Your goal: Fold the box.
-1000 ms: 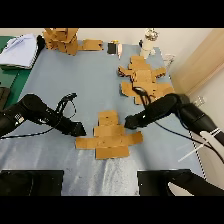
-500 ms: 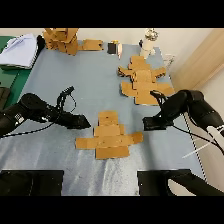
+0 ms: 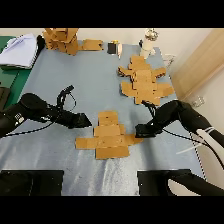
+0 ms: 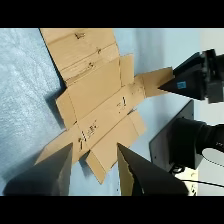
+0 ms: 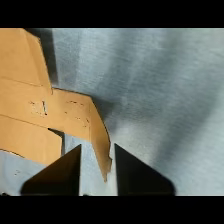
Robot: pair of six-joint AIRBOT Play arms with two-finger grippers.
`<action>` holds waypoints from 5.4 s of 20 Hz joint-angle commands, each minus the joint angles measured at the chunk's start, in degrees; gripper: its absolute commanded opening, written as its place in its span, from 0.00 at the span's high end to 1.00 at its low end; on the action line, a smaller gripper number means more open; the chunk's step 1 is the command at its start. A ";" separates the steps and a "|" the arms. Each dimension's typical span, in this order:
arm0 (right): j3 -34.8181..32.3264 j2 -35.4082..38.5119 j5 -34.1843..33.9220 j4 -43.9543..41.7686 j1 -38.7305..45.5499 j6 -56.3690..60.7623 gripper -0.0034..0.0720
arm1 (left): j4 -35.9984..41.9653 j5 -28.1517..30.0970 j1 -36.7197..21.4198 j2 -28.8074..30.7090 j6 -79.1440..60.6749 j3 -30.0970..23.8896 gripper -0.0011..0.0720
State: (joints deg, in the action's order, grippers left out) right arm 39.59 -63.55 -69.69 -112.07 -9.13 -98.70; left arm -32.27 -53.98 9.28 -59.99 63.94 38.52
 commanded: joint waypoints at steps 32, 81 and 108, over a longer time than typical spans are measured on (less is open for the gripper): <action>-10.84 0.20 15.06 -22.32 -3.56 -26.88 0.58 | 6.43 -8.87 -5.03 0.04 -6.08 4.17 0.39; -18.78 11.72 36.85 -20.39 -22.40 -25.70 0.95 | 15.52 -17.88 -14.40 -21.44 -34.82 1.31 0.59; -2.49 11.85 28.92 -8.72 -12.92 -15.61 0.70 | 15.08 -20.24 1.57 -21.44 -45.55 12.04 0.96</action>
State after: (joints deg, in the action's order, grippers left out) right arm 31.86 -51.75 -37.17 -122.80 -24.18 -117.34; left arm -17.23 -76.60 5.52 -81.43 20.67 47.44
